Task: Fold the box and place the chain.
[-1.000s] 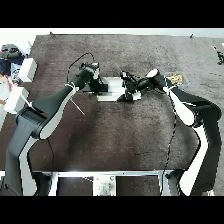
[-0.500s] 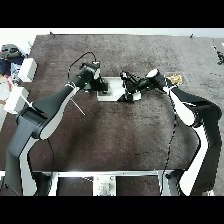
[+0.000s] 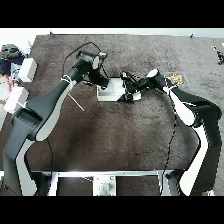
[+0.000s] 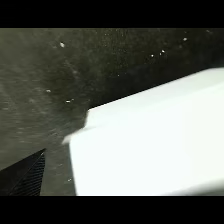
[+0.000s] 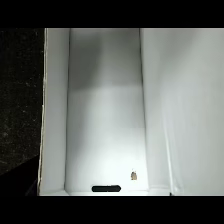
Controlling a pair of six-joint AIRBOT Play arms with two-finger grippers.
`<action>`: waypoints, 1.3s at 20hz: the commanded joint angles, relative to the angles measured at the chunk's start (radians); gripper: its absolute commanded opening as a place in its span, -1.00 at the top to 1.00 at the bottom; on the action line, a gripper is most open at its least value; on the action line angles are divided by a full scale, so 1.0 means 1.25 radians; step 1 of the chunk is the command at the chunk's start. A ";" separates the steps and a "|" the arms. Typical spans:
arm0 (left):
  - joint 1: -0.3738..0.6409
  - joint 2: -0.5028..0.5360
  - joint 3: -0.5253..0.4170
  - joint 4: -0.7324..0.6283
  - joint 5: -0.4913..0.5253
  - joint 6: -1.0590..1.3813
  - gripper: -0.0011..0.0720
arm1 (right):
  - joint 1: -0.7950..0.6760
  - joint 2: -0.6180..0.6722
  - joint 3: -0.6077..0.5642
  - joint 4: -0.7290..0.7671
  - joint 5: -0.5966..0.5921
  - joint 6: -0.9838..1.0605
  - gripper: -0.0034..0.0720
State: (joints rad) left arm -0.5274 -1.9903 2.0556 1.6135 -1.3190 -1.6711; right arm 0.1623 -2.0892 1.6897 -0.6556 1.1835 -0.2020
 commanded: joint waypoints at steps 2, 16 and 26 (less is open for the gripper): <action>0.031 0.073 0.006 -0.020 0.002 0.153 -0.91 | 0.001 0.000 0.000 0.001 -0.002 0.000 -0.19; 0.272 0.120 -0.086 -0.468 0.284 0.558 -0.54 | 0.000 0.000 0.000 0.001 -0.002 0.000 -0.19; 0.385 -0.115 -0.136 -0.901 -0.123 1.381 -0.89 | 0.000 0.000 0.000 0.001 -0.002 0.000 -0.19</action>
State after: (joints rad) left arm -0.0620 -2.0579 1.8912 0.5671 -1.3300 -0.1982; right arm 0.1623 -2.0892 1.6897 -0.6548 1.1812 -0.2016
